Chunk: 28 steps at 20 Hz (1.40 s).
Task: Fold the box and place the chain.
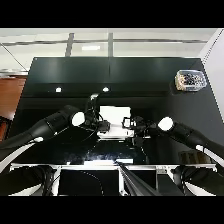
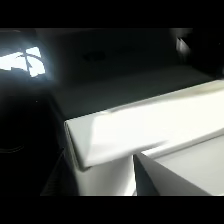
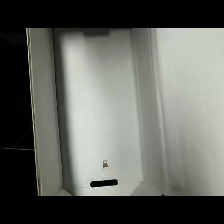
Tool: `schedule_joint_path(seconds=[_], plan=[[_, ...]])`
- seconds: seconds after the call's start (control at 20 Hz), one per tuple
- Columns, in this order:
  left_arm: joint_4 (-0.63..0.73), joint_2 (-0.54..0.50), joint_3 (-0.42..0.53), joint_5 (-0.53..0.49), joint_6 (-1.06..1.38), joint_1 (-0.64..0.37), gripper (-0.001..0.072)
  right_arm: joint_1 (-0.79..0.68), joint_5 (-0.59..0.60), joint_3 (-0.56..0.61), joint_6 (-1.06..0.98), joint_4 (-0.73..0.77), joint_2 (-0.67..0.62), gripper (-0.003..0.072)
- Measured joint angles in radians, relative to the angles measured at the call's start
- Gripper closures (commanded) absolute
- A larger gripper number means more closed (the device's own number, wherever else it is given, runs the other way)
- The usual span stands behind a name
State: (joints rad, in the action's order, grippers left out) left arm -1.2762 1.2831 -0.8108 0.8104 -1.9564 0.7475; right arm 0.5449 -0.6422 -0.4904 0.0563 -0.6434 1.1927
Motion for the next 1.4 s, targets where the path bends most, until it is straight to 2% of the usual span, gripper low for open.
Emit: schedule_joint_path(seconds=[0.1, 0.15, 0.2, 0.45, 0.85, 0.9, 0.95, 1.1, 1.15, 1.3, 1.35, 1.4], plan=[[-0.045, 0.025, -0.037, 0.050, -0.067, 0.024, 0.0229, 0.000, 0.000, 0.000, 0.000, 0.001, 0.000, 0.0145], [-0.072, 0.041, -0.059, 0.079, -0.098, 0.037, 0.0265, 0.000, 0.000, 0.000, 0.000, 0.002, 0.000, 0.0145], [-0.099, 0.059, -0.081, 0.111, -0.129, 0.050, 0.0350, 0.000, 0.000, 0.000, 0.000, 0.002, 0.000, 0.0145], [-0.158, 0.126, -0.154, 0.222, -0.225, 0.080, 0.0351, 0.000, 0.000, 0.000, 0.000, 0.003, 0.000, 0.0145], [-0.183, 0.151, -0.175, 0.273, -0.311, 0.086, 0.0362, 0.000, 0.000, 0.000, 0.000, 0.003, 0.000, 0.0145], [-0.184, 0.155, -0.175, 0.275, -0.322, 0.086, 0.0381, 0.000, 0.000, 0.000, 0.000, 0.003, 0.000, 0.0145], [-0.185, 0.157, -0.177, 0.278, -0.329, 0.086, 0.0445, 0.000, 0.000, 0.000, 0.000, 0.003, 0.000, 0.0145], [-0.189, 0.162, -0.178, 0.284, -0.353, 0.087, 0.0447, 0.000, 0.000, 0.000, 0.000, 0.003, 0.000, 0.0145], [-0.190, 0.163, -0.178, 0.285, -0.360, 0.087, 0.0495, 0.000, 0.000, 0.000, 0.000, 0.003, 0.000, 0.0145], [-0.190, 0.164, -0.178, 0.281, -0.373, 0.087, 0.0551, 0.000, 0.000, 0.000, 0.000, 0.003, 0.000, 0.0145], [-0.191, 0.164, -0.178, 0.279, -0.378, 0.088, 0.0588, 0.000, 0.000, 0.000, 0.000, 0.003, 0.000, 0.0145], [-0.192, 0.164, -0.178, 0.278, -0.380, 0.088, 0.0654, 0.000, 0.000, 0.000, 0.000, 0.003, 0.000, 0.0145]])
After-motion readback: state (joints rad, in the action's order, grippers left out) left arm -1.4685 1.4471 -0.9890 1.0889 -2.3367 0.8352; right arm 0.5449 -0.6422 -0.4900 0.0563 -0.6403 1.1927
